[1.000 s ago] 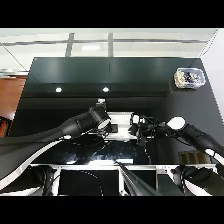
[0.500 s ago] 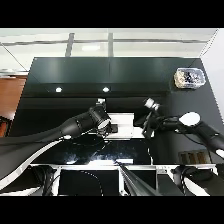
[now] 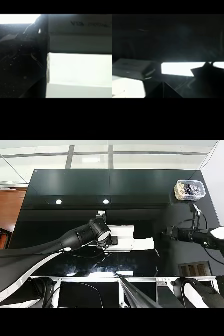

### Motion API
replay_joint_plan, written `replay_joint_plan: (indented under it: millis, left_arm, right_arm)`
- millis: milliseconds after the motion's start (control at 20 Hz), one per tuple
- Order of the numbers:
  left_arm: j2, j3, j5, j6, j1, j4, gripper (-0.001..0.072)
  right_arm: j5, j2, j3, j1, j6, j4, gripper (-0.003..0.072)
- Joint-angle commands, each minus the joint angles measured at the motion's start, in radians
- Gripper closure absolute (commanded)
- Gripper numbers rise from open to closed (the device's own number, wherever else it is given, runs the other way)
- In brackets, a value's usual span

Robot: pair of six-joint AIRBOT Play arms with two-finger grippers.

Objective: Fold the box and place the chain.

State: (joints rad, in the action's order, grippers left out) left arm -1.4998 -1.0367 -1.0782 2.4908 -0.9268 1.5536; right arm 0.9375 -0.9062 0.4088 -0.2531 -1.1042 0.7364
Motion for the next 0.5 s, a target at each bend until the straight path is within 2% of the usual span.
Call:
replay_joint_plan:
  millis: [0,200,350,450]
  left_arm:
    - [0.0,0.001,0.003,0.0,0.0,0.0,0.0681]
    - [0.0,0.001,0.002,0.0,0.0,0.0,0.0681]
    - [0.0,0.001,0.002,0.0,0.0,0.0,0.0681]
    - [0.0,0.001,0.002,0.0,0.0,0.0,0.0681]
  right_arm:
    - [0.055,-0.072,-0.038,-0.014,-0.168,0.013,0.0673]
    - [0.174,-0.22,-0.037,0.097,0.002,-0.109,0.0673]
    - [0.163,-0.287,-0.037,0.2,0.076,-0.233,0.0673]
    - [0.122,-0.294,-0.03,0.251,0.081,-0.261,0.0673]
